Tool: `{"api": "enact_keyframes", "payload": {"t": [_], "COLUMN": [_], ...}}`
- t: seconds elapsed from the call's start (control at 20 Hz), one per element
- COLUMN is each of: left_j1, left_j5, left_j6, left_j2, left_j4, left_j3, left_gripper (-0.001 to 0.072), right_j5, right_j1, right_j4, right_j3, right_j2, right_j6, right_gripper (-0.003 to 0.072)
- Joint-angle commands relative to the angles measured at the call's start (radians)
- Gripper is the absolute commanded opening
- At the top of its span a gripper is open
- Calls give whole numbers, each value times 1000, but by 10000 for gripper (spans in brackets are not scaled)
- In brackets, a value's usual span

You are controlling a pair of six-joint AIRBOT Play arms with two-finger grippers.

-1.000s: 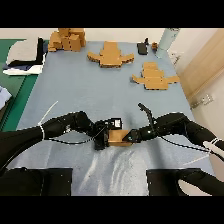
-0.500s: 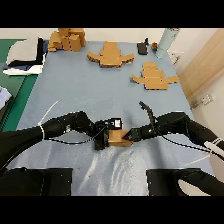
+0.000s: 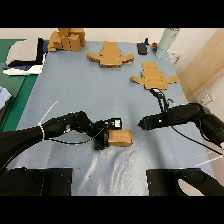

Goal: Fold the box.

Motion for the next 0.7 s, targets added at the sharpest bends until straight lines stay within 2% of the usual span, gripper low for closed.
{"api": "enact_keyframes", "payload": {"t": [0.0,0.3,0.4,0.5,0.65], "left_j1": [0,0,3,24,105], "left_j5": [0,-1,-18,-81,-159], "left_j6": [0,-5,-124,-251,-446], "left_j2": [0,0,6,27,72], "left_j4": [0,-2,-2,45,125], "left_j3": [1,1,10,42,103], "left_gripper": [427,427,427,427,427], "right_j5": [-7,-42,-42,-51,-50], "right_j1": [0,23,23,23,23], "right_j4": [-453,-396,-333,-269,-269], "right_j3": [64,88,88,88,88], "right_j2": [-42,-79,-78,-78,-78], "right_j6": [290,356,356,355,355], "right_gripper": [5,6,6,6,6]}}
